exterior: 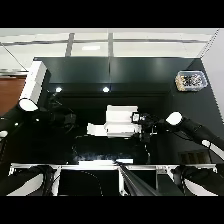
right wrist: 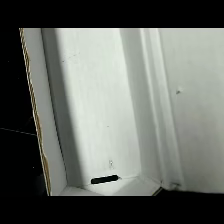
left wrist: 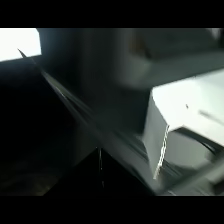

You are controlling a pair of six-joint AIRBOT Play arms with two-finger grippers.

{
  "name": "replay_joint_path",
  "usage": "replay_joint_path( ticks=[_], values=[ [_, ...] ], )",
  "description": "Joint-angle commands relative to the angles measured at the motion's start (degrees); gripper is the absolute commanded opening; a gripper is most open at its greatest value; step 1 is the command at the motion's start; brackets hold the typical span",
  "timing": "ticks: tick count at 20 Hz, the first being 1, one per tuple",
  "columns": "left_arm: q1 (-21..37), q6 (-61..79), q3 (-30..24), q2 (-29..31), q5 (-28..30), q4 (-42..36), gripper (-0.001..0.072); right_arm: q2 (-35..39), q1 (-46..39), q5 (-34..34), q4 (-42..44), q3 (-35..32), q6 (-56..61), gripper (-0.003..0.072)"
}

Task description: Fold the box and place the chain.

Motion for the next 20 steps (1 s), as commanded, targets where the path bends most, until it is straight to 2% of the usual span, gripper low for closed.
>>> replay_joint_path(
  ticks=[1,4,7,9,11,13,20],
  values=[
    [-1.70,2.64,-1.62,-8.74,-2.45,-11.21,0.0025,0.02,0.07,-0.11,0.02,0.00,0.00,0.0131],
    [-8.28,5.62,-1.40,-12.13,2.05,-19.91,0.0025,0.02,0.07,-0.11,0.02,0.00,0.00,0.0131],
    [-12.31,8.31,-0.17,-12.59,4.20,-22.01,0.0028,0.02,0.07,-0.11,0.02,0.00,0.00,0.0131],
    [-12.22,10.49,0.70,-12.35,2.86,-22.03,0.0029,0.02,0.07,-0.09,0.02,0.00,0.00,0.0131],
    [-11.32,11.80,1.81,-12.33,0.37,-21.84,0.0073,0.02,0.07,-0.09,0.02,0.00,0.00,0.0131],
    [-10.82,13.27,2.99,-12.31,-1.51,-21.77,0.0077,0.02,0.07,-0.09,-0.02,0.00,0.00,0.0131],
    [-10.71,14.27,5.29,-12.31,-2.78,-20.20,0.0076,0.02,0.07,-0.15,0.02,0.00,-0.02,0.0131]
  ],
)
